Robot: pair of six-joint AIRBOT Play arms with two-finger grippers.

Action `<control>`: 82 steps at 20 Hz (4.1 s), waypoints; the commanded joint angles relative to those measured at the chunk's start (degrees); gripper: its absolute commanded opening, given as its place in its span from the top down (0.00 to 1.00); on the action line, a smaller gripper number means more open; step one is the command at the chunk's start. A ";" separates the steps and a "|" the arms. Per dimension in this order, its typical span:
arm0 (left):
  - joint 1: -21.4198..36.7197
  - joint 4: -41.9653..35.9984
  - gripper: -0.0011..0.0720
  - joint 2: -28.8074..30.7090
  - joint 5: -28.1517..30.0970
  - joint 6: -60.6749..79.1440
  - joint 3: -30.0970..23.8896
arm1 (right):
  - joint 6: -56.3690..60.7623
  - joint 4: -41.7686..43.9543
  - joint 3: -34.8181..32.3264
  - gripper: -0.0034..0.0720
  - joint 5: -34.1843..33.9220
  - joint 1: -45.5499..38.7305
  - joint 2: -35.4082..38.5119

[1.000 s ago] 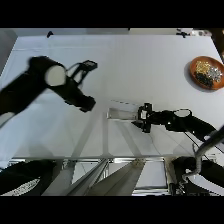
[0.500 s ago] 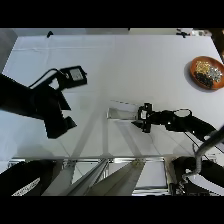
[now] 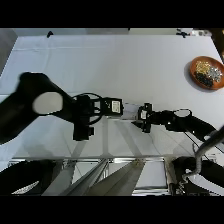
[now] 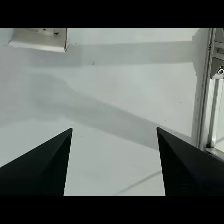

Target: Fold the box and place the chain.

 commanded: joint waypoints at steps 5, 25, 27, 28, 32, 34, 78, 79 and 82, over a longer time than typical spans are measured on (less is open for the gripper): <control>19.58 -17.18 0.03 -3.56 16.87 29.18 -13.51 | 0.00 0.02 -0.02 0.51 0.00 0.00 -0.02; 22.23 -40.76 0.03 -26.25 25.22 64.06 -12.57 | 0.00 0.02 -0.02 0.51 0.00 0.00 -0.02; 21.84 -41.62 0.03 -26.62 24.52 63.98 -11.06 | 0.00 0.02 -0.02 0.51 0.00 0.00 -0.02; 21.77 -42.58 0.03 -26.67 23.91 63.73 -10.23 | 0.00 0.02 -0.02 0.51 0.00 0.00 -0.02; 21.79 -43.06 0.03 -26.77 22.93 62.49 -8.94 | 0.00 0.02 -0.02 0.51 0.00 0.00 -0.02; 21.55 -42.91 0.03 -26.91 22.60 62.53 -8.94 | 0.00 0.02 -0.02 0.51 0.00 0.00 -0.02; 17.64 -41.99 0.51 -30.18 21.59 52.22 -8.98 | 0.00 0.02 -0.02 0.51 0.00 0.00 -0.02; 17.64 -41.97 0.50 -30.18 21.57 52.22 -8.98 | 0.00 0.02 -0.02 0.51 0.00 0.00 -0.02; 17.64 -41.51 0.50 -30.18 21.57 52.22 -8.98 | 0.00 0.02 -0.02 0.51 0.00 0.00 -0.02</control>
